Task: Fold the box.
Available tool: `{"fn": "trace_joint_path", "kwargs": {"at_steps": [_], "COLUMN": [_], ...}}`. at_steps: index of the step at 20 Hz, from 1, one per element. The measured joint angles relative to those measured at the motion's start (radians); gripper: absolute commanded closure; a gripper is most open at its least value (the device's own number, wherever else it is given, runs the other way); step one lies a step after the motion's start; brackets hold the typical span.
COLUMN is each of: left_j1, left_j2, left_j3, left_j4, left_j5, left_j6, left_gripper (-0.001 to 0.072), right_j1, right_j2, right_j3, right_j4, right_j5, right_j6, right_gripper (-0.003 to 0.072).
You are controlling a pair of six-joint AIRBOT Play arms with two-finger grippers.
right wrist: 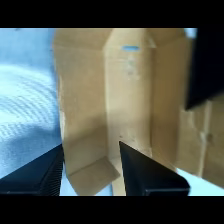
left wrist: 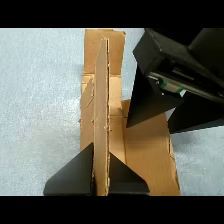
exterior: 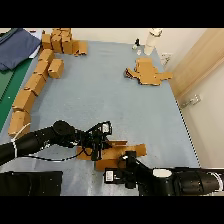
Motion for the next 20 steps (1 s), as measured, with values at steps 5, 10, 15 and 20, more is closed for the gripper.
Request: {"fn": "trace_joint_path", "kwargs": {"at_steps": [5,10,15,20], "left_j1": [0.000,0.000,0.000,0.000], "left_j2": [0.000,0.000,0.000,0.000], "left_j3": [0.000,0.000,0.000,0.000], "left_j4": [0.000,0.000,0.000,0.000], "left_j5": [0.000,0.000,0.000,-0.001], "left_j6": [0.000,0.000,0.000,0.000], "left_gripper": [0.0696,0.0696,0.0696,0.0696], "right_j1": [0.000,0.000,0.000,0.000], "right_j2": [0.064,0.084,0.088,0.096], "right_j3": [0.002,0.002,0.002,0.002], "right_j4": [-0.079,-0.129,-0.157,-0.167], "right_j5": [-0.084,-0.115,-0.120,-0.116], "right_j6": [0.161,0.282,0.310,0.244], "right_gripper": [0.0145,0.0131,-0.0034,-0.0034]}}
